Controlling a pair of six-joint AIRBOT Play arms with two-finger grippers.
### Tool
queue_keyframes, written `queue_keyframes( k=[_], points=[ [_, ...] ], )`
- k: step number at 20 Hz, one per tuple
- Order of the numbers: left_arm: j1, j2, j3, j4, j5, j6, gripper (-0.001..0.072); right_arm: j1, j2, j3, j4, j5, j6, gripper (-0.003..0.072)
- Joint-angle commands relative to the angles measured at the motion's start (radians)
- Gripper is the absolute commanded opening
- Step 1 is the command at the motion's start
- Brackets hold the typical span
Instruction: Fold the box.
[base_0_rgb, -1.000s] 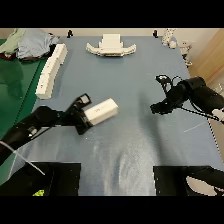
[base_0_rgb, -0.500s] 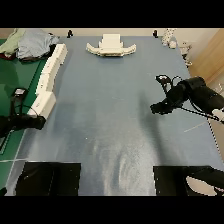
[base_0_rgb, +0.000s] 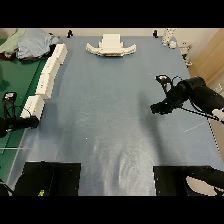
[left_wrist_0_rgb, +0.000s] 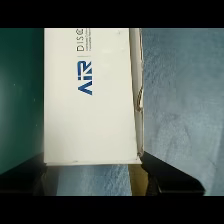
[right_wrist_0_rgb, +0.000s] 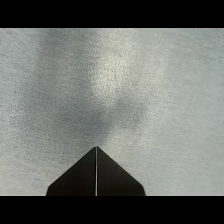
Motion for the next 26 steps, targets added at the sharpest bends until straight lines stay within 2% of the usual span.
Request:
queue_keyframes(
  k=[1,4,9,13,16,19,26],
  points=[
    [-0.048,-0.087,0.022,-0.085,0.120,0.060,0.0480,0.000,-0.001,0.001,0.000,0.000,0.000,0.0010],
    [-0.101,-0.179,0.084,-0.096,0.150,0.058,0.0480,0.000,-0.001,0.001,0.000,0.000,0.000,0.0010],
    [-0.114,-0.346,0.220,-0.156,0.150,0.051,0.0480,0.000,-0.001,0.001,0.000,0.000,0.000,0.0010],
    [-0.157,-0.427,0.298,-0.157,0.148,0.060,0.0480,0.000,-0.001,0.001,0.000,0.000,0.000,0.0010],
    [-0.190,-0.462,0.305,-0.158,0.175,0.059,0.0480,0.000,-0.001,0.001,0.000,0.000,0.000,0.0010],
    [-0.200,-0.492,0.305,-0.164,0.160,0.058,0.0480,0.000,-0.001,0.001,0.000,0.000,0.000,0.0010],
    [-0.199,-0.502,0.305,-0.165,0.193,0.058,0.0480,0.000,-0.001,0.001,0.000,0.000,0.000,0.0010]
  ],
)
